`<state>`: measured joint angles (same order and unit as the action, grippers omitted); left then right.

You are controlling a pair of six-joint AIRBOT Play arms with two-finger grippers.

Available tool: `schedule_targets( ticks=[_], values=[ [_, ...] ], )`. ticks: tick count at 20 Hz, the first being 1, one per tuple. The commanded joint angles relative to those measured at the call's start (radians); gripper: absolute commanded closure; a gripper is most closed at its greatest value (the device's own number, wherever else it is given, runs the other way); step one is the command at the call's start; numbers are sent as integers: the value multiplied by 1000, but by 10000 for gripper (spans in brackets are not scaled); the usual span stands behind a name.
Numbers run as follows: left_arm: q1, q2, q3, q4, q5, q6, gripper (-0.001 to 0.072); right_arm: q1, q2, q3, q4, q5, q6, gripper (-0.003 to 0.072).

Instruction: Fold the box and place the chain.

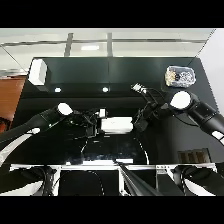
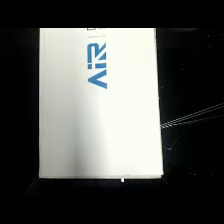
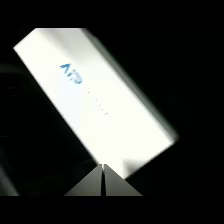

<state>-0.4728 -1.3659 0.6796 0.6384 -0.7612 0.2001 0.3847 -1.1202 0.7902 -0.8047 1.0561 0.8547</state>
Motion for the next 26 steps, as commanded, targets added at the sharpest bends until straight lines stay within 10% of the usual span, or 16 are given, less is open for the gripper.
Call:
schedule_targets(
  ticks=[1, 5, 17, 22, 23, 25, 26],
  values=[
    [0, 0, 0, 0, 2, 0, 348, -19, -10, -92, 329, -58, 91, 678],
    [0, 0, 0, 0, 2, 1, 348, -6, -109, -105, 562, -133, 49, 677],
    [0, 0, 0, 0, 1, 0, 348, 7, -239, -103, 404, -147, 72, 676],
    [0, 0, 5, 1, -29, -13, 347, -93, -159, 13, 362, 150, 30, 670],
    [1, 2, 13, 8, -36, -47, 316, -139, -116, 36, 312, 180, 50, 670],
    [3, 6, 37, 36, -31, -107, -11, -256, -10, 51, 201, 192, 111, 670],
    [8, 16, 57, 103, -34, -110, -11, -318, 45, 51, 152, 201, 143, 670]
  ],
)
